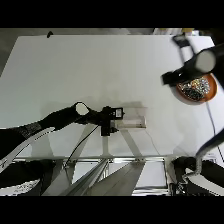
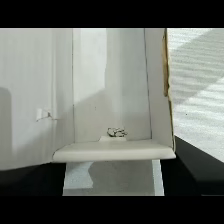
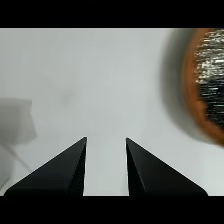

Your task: Fold the box and place the chain.

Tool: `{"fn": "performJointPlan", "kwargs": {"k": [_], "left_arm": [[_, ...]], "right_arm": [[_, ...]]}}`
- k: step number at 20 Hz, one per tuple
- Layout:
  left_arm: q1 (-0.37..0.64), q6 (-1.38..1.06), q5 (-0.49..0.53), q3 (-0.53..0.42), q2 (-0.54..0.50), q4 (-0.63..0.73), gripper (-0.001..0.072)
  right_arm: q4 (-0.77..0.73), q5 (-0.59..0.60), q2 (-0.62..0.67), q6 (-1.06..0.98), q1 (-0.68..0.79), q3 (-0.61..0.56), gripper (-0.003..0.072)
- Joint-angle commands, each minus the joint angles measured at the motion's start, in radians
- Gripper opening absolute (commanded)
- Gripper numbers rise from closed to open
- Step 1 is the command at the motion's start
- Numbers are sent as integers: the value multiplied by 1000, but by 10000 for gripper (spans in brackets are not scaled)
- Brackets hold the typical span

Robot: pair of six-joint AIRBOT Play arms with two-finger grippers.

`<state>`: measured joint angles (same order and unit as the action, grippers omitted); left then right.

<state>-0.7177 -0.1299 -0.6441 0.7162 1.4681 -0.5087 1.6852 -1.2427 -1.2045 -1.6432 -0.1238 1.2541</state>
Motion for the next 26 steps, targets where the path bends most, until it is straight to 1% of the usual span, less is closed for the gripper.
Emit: {"fn": "performJointPlan", "kwargs": {"k": [1,4,6,9,11,12,13,16,21,26], "left_arm": [[-1,0,0,0,0,0,208],[-1,0,0,0,0,0,208],[-1,0,0,0,0,0,208],[-1,0,0,0,0,0,208],[-1,0,0,0,0,0,208],[-1,0,0,0,0,0,208],[-1,0,0,0,0,0,208],[-1,0,0,0,0,0,208],[-1,0,0,0,0,0,208],[-1,0,0,0,0,0,208]], "right_arm": [[4,31,-76,95,277,43,230],[-18,47,-175,137,449,43,232],[-22,67,-233,137,518,43,232],[-58,85,-301,137,577,43,232],[-94,104,-341,137,585,43,231],[-116,113,-360,135,585,43,210],[-159,122,-381,133,584,43,151],[-257,157,-430,121,584,43,152],[-247,146,-454,51,584,43,153],[-245,132,-454,47,584,43,154]]}}
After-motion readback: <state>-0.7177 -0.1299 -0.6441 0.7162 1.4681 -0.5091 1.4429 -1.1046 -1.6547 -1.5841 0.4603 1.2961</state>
